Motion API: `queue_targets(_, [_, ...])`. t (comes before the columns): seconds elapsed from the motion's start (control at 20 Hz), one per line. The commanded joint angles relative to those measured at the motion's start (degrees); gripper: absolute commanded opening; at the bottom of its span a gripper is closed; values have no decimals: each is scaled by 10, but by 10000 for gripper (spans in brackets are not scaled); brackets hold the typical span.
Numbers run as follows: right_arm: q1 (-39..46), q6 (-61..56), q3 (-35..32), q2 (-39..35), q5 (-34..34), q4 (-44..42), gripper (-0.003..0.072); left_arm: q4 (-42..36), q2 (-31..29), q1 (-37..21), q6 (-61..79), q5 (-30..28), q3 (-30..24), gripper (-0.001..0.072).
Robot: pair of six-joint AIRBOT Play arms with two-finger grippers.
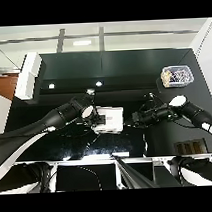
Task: Fold the box and place the chain.
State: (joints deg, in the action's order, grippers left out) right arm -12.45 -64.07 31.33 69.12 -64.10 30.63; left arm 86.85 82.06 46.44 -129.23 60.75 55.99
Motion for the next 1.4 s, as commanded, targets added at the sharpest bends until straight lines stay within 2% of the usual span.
queue_targets(0.0, [-1,1,3,0,-5,0,605,-1,0,0,0,2,0,27])
queue_targets(0.2, [-5,0,21,0,-10,1,604,-1,0,0,0,2,0,27])
queue_targets(0.35, [-53,-26,24,0,51,6,585,-1,0,0,0,2,0,27])
queue_targets(0.45, [-111,-101,41,0,106,75,581,-2,0,0,0,2,0,27])
queue_targets(0.5, [-140,-171,59,0,125,138,487,-3,0,0,0,2,0,27])
queue_targets(0.6, [-188,-312,98,0,136,254,476,-3,0,0,0,5,0,27])
queue_targets(0.75, [-257,-475,146,1,127,388,467,-3,0,0,0,6,0,27])
queue_targets(0.8, [-275,-521,161,2,121,428,413,-3,0,0,0,6,0,27])
queue_targets(0.9, [-301,-584,195,15,82,479,401,-3,0,0,0,9,0,27])
queue_targets(1.05, [-329,-640,233,43,20,522,394,-3,0,0,0,9,0,27])
queue_targets(1.1, [-336,-653,240,53,8,529,351,-3,0,0,0,10,0,27])
queue_targets(1.2, [-342,-679,249,74,0,530,312,-1,0,0,0,9,0,28])
queue_targets(1.35, [-346,-706,259,97,-5,526,303,1,0,0,0,9,0,27])
